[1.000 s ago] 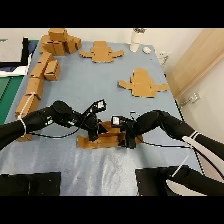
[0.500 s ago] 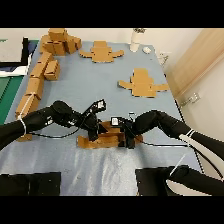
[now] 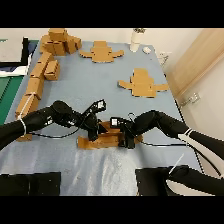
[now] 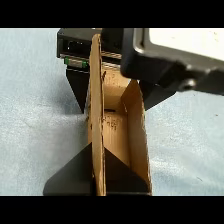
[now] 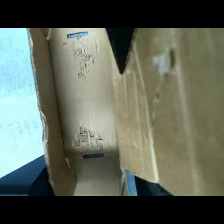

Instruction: Fold the box.

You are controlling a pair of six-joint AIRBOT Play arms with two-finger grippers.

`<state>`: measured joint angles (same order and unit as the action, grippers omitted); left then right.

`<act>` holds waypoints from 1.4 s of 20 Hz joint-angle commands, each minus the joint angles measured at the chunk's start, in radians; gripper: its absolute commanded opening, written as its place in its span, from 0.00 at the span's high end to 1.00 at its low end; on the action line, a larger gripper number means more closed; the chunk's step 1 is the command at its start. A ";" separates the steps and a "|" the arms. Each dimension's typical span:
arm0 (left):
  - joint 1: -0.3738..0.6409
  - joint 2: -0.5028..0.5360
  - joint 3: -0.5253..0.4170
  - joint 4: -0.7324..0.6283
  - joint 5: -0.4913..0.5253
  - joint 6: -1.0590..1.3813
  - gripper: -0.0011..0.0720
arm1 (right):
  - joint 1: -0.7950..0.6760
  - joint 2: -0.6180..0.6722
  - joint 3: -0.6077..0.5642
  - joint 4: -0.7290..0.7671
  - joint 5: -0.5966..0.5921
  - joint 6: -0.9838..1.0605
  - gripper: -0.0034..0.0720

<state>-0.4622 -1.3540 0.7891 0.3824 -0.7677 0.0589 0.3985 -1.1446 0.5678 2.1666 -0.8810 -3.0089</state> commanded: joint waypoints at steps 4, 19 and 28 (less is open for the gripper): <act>0.001 -0.001 0.000 0.000 0.000 0.000 0.96 | 0.000 -0.009 0.000 0.000 -0.022 0.005 0.29; 0.000 -0.001 0.000 -0.001 0.000 0.000 0.96 | 0.000 -0.009 0.000 0.004 -0.045 0.005 0.29; 0.000 -0.001 0.002 -0.091 0.017 0.000 0.96 | 0.029 -0.009 0.000 0.010 -0.047 0.005 0.29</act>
